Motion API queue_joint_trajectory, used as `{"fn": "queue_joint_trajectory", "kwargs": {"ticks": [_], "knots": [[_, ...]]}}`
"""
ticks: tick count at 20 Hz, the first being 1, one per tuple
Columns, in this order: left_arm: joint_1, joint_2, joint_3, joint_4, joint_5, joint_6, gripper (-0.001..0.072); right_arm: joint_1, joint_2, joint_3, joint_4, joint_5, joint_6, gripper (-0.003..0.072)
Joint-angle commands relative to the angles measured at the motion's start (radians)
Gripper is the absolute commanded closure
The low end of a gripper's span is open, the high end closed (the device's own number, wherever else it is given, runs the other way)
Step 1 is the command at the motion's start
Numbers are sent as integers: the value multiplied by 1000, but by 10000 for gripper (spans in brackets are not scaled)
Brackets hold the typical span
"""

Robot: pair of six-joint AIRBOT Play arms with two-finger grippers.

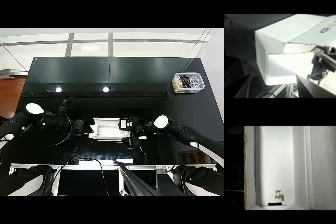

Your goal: Fold the box and place the chain.

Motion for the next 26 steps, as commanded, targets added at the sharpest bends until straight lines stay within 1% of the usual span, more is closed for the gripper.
{"fn": "queue_joint_trajectory", "kwargs": {"ticks": [1,2,3,10,13,20,26], "knots": [[-85,55,2,60,127,-108,60,1,0,0,0,0,0,319],[-109,71,2,79,154,-132,-8,1,0,0,0,0,0,319],[-132,84,2,96,171,-153,-11,1,0,0,0,0,0,319],[-231,92,2,105,243,-238,-2,1,0,0,0,0,0,319],[-267,92,2,105,280,-311,6,1,0,0,0,0,0,319],[-316,93,6,105,283,-388,7,1,0,0,0,0,0,319],[-315,93,6,105,282,-396,18,1,0,0,0,0,0,319]]}}
